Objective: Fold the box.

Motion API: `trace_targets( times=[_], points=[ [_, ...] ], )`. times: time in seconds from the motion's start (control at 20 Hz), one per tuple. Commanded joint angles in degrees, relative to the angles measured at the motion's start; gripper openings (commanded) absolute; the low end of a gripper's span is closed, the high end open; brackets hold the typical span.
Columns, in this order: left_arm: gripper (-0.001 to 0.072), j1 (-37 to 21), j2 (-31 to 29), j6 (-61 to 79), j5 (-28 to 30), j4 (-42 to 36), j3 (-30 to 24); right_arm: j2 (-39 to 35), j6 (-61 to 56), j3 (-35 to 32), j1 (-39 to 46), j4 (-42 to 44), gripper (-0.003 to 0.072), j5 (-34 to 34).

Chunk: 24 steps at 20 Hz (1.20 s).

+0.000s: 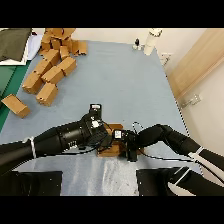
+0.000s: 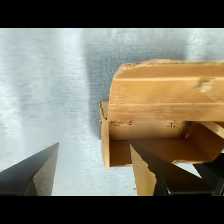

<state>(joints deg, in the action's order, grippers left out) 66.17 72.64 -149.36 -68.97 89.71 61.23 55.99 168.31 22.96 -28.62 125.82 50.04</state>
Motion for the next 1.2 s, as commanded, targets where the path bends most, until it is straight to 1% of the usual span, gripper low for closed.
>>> trace_targets(
  times=[0.0,0.05,0.15,0.2,0.25,0.3,0.4,0.45,0.5,0.55,0.6,0.65,0.7,0.8,0.85,0.9,0.95,1.05,1.15],
  points=[
    [0.0647,-0.6,-2.3,0.0,-3.8,2.3,0.1,0.0,0.0,0.0,0.0,0.0,0.0506,0.0],
    [0.0547,-0.7,-2.4,0.0,-5.2,2.4,0.1,0.0,0.0,0.0,0.0,0.0,0.0506,0.0],
    [0.0254,-0.9,-2.7,0.1,-6.1,2.7,0.1,0.0,0.0,0.0,0.0,0.0,0.0506,0.0],
    [0.0212,-0.9,-2.8,0.5,-6.0,3.1,0.1,0.0,0.0,0.0,0.0,0.0,0.0507,0.0],
    [0.0210,-0.9,-2.8,2.3,-6.1,3.1,0.1,0.0,0.0,0.0,0.0,0.0,0.0506,0.0],
    [0.0007,-0.9,-2.9,4.2,-6.7,3.1,0.1,0.0,0.0,0.0,0.0,0.0,0.0506,0.0],
    [0.0009,-0.9,-3.5,10.3,-7.0,2.9,-0.2,0.0,0.0,0.0,0.0,0.0,0.0506,0.0],
    [0.0009,-0.9,-4.4,15.5,-5.6,2.7,-0.8,0.0,0.0,0.0,0.0,0.0,0.0506,0.0],
    [0.0009,-0.9,-6.2,23.7,-1.7,0.7,-2.1,0.0,0.0,0.0,0.0,0.0,0.0506,0.0],
    [0.0008,-0.9,-8.9,35.0,3.9,-4.3,-4.3,0.0,0.0,0.0,0.0,0.0,0.0506,0.0],
    [0.0008,-1.5,-12.3,46.1,9.4,-11.7,-7.5,0.0,0.0,0.0,0.0,0.0,0.0507,0.0],
    [0.0009,-3.4,-15.3,52.2,10.9,-18.1,-10.9,0.0,0.0,0.0,0.0,0.0,0.0506,0.0],
    [0.0009,-6.0,-18.0,57.2,9.8,-22.3,-14.7,0.0,0.0,0.0,0.0,0.0,0.0507,0.0],
    [0.0009,-10.8,-21.8,70.9,4.8,-28.1,-22.1,0.0,0.0,0.0,0.0,0.0,0.0506,0.0],
    [0.0010,-12.2,-22.4,78.2,3.3,-29.4,-24.4,0.0,0.0,0.0,0.0,0.0,0.0506,0.0],
    [0.0010,-13.2,-22.3,85.1,3.0,-29.3,-26.1,0.0,0.0,0.0,0.0,0.0,0.0506,0.0],
    [0.0010,-13.9,-21.8,90.7,4.0,-28.5,-27.1,0.0,0.0,0.0,0.0,0.0,0.0507,0.0],
    [0.0010,-14.7,-20.2,99.4,9.3,-24.7,-27.9,0.0,0.0,0.0,0.0,0.0,0.0506,0.0],
    [0.0010,-15.2,-17.7,106.0,16.6,-23.7,-28.0,0.0,0.0,0.0,0.0,0.0,0.0507,0.0]
  ],
)
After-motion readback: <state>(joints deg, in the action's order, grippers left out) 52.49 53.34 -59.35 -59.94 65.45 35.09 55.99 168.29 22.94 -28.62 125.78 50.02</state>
